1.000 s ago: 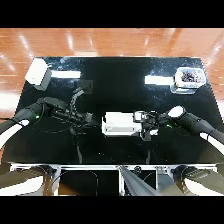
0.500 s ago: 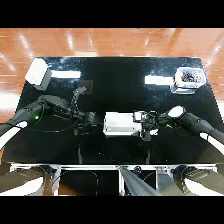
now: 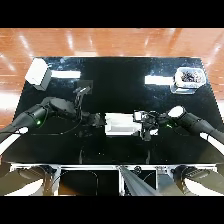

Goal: Fold the box and place the chain.

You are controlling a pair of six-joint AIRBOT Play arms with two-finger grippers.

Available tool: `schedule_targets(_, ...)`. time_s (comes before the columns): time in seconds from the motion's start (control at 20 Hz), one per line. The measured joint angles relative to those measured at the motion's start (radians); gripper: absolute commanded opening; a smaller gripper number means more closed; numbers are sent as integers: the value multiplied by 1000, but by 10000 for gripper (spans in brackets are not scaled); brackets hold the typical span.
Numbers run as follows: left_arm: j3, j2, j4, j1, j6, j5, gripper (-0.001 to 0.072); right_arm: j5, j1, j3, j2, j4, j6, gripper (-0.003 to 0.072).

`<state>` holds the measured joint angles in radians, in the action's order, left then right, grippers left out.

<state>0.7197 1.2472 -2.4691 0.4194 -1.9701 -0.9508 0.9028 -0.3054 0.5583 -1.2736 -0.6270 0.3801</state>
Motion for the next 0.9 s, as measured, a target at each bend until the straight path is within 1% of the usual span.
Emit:
schedule_targets(0.15, 16, -2, 34, 36, 43, 29, 629, -1, 0, 0, 0, 0, -1, 531)
schedule_targets(0.35, 59, -4, 172, 93, 176, 57, 629, -1, 0, 0, 0, 2, -2, 531)
schedule_targets(0.5, 76, -4, 249, 145, 285, 102, 628, -2, 0, 0, 0, 1, -2, 531)
schedule_targets(0.75, 85, -4, 301, 201, 432, 174, 628, -2, 0, 0, 0, 3, -3, 531)
schedule_targets(0.9, 87, -4, 311, 222, 479, 192, 628, -3, -1, 0, 0, 2, -3, 531)
